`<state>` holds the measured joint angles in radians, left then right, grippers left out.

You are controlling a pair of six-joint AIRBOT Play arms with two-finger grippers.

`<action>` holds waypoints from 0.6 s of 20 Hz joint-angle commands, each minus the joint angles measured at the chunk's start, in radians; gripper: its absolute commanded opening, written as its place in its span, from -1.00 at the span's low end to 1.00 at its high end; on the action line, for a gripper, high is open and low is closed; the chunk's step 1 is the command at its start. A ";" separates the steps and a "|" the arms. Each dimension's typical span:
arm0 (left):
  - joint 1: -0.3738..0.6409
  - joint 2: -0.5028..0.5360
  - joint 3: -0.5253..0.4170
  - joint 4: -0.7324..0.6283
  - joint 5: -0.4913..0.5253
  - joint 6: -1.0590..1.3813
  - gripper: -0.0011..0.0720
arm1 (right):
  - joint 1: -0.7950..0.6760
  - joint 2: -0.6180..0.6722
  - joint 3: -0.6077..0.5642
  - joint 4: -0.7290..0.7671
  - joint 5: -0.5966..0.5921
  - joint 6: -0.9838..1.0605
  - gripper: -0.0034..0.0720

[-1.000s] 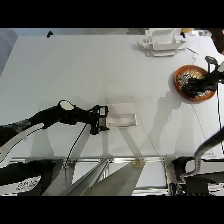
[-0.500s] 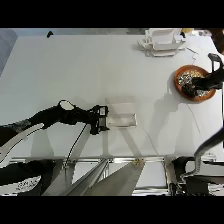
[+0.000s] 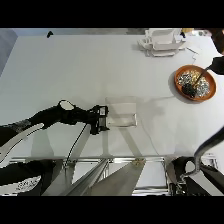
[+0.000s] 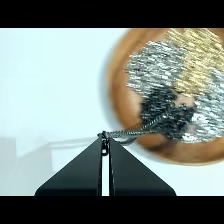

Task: Fold the box and place the chain.

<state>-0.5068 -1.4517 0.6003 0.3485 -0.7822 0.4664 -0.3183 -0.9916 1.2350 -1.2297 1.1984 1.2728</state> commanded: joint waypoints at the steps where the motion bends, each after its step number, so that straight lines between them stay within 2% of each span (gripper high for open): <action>1: 0.000 0.001 0.000 0.000 0.000 0.000 -0.23 | 0.074 0.135 0.001 0.112 0.108 -0.022 -0.87; 5: 0.000 0.001 0.000 0.000 0.000 0.000 -0.23 | 0.232 0.238 0.000 0.112 0.177 -0.022 -0.87; 9: 0.000 0.001 0.000 0.000 0.000 0.000 -0.23 | 0.368 0.302 0.000 0.117 0.193 -0.021 -0.87; 12: 0.000 0.001 0.000 0.000 0.000 0.000 -0.23 | 0.462 0.310 -0.002 0.195 0.189 -0.021 -0.87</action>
